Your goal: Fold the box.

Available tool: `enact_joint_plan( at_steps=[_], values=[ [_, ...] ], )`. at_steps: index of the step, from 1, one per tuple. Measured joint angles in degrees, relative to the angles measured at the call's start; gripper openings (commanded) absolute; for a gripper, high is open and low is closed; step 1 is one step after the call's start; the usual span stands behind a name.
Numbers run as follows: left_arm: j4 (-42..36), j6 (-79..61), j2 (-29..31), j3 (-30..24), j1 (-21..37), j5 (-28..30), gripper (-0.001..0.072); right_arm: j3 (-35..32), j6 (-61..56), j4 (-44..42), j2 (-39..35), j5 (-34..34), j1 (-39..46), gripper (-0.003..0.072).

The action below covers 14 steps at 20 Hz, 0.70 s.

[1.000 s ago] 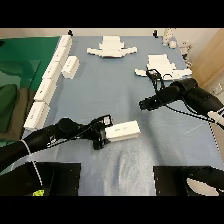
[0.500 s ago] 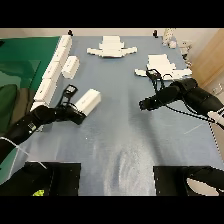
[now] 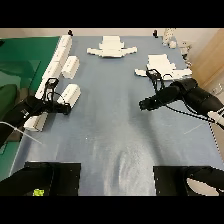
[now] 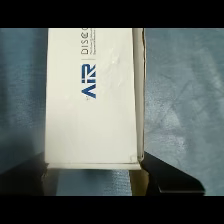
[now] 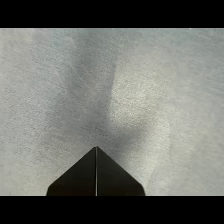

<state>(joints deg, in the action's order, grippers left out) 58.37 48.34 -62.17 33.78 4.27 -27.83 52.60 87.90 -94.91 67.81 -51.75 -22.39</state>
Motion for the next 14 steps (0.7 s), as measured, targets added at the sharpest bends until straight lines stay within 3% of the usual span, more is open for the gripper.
enact_joint_plan(
  at_steps=[14],
  values=[
    [0.4, 2.1, -20.5, 20.1, 0.8, 3.0, 0.0459, 0.0, 0.0, 0.0, 0.0, 0.0, 0.0, 0.0004]
  ],
)
